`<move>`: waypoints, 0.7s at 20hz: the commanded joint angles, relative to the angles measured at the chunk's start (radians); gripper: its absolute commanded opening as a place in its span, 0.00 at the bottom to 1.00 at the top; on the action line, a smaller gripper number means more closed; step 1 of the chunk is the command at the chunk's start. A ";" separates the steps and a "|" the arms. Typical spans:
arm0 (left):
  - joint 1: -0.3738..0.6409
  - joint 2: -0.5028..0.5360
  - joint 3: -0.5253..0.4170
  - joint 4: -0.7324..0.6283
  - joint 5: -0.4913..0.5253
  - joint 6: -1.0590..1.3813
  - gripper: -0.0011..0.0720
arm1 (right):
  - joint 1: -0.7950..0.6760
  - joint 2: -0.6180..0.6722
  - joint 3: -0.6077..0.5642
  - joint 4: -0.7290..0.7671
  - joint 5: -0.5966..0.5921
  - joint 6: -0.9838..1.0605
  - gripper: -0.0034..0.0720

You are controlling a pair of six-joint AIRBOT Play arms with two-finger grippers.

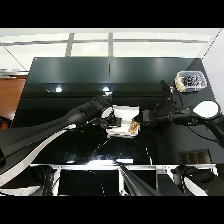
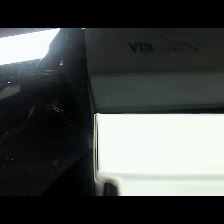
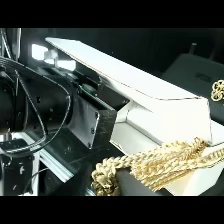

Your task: Fold the box and place the chain.

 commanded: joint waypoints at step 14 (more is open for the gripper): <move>0.000 0.000 0.000 0.000 -0.001 0.000 0.06 | -0.122 -0.026 -0.150 -0.368 -0.151 -0.734 1.00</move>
